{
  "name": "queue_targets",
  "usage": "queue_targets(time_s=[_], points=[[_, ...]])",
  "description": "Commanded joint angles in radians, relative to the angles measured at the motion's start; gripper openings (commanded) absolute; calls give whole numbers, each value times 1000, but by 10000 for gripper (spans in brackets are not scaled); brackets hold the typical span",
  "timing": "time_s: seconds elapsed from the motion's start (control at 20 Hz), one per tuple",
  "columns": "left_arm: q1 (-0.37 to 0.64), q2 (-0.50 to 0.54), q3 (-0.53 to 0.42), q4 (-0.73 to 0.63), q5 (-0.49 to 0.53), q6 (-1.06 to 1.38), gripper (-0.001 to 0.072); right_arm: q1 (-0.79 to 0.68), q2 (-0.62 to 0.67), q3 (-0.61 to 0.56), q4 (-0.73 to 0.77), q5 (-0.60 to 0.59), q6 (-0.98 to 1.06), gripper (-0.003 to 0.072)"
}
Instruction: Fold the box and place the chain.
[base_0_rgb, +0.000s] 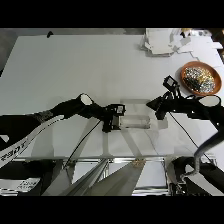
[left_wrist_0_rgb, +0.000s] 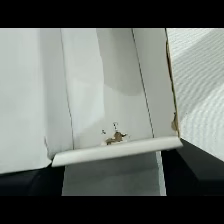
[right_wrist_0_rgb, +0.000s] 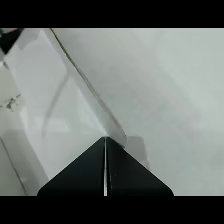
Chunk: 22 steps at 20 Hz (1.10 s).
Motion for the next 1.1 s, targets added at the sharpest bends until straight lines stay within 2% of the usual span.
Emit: queue_targets(time_s=[0.0,0.25,0.4,0.65,0.75,0.95,1.05], points=[[0,1,1,1,-1,0,88,2,-89,0,-31,-27,55,19],[0,1,1,1,-1,0,88,0,-87,6,-24,9,125,19],[0,1,1,0,-1,0,88,0,-87,69,-44,111,230,19],[0,1,1,1,-1,0,88,1,-82,208,-240,373,282,18],[0,1,1,1,-1,0,88,1,-56,212,-338,431,179,17],[0,1,1,1,-1,0,88,2,38,212,-570,444,16,17],[0,1,1,1,-1,0,88,2,58,209,-592,439,5,17]])
